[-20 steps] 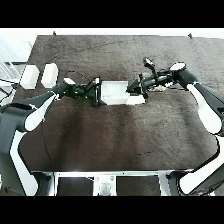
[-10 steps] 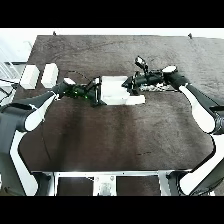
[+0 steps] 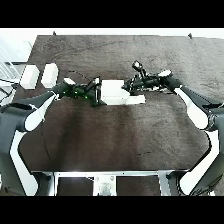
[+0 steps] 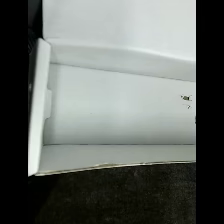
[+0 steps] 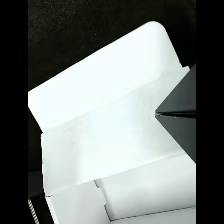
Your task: Fold the box and place the chain.
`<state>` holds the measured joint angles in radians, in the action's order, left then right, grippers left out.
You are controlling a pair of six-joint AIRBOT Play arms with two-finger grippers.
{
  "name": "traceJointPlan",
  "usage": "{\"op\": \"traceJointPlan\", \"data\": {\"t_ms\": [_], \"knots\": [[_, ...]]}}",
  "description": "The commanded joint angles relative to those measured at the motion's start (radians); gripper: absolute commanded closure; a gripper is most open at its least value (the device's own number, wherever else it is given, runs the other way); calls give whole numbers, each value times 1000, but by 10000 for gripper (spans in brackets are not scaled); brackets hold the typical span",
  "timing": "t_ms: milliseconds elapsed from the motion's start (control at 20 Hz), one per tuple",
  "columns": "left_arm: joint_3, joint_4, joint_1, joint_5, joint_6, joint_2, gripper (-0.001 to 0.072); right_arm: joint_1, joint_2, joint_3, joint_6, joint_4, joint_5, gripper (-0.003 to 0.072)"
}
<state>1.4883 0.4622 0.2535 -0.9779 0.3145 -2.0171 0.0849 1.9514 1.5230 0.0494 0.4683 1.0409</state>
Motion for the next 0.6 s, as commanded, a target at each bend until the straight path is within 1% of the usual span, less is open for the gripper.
{"op": "traceJointPlan", "data": {"t_ms": [0, 100, 250, 400, 450, 500, 550], "knots": [[0, 0, 0, 0, 0, 0, 241, -1, 3, 2, 19, 5, -5, 677], [0, 0, 1, 0, 0, 0, 241, -2, -4, 17, 22, 5, 15, 677], [0, 0, 0, 0, 0, 0, 241, -19, -76, 20, 38, 24, 33, 678], [0, 0, 0, 0, 0, 0, 241, -30, -192, 3, 35, 172, 64, 677], [0, 0, 0, 0, 0, 0, 241, -32, -230, -11, 36, 229, 79, 651], [0, 0, 0, 0, 0, 0, 241, -32, -257, -23, 36, 294, 86, 440], [0, 0, 1, 0, 0, 0, 241, -32, -272, -35, 36, 373, 90, 149]]}}
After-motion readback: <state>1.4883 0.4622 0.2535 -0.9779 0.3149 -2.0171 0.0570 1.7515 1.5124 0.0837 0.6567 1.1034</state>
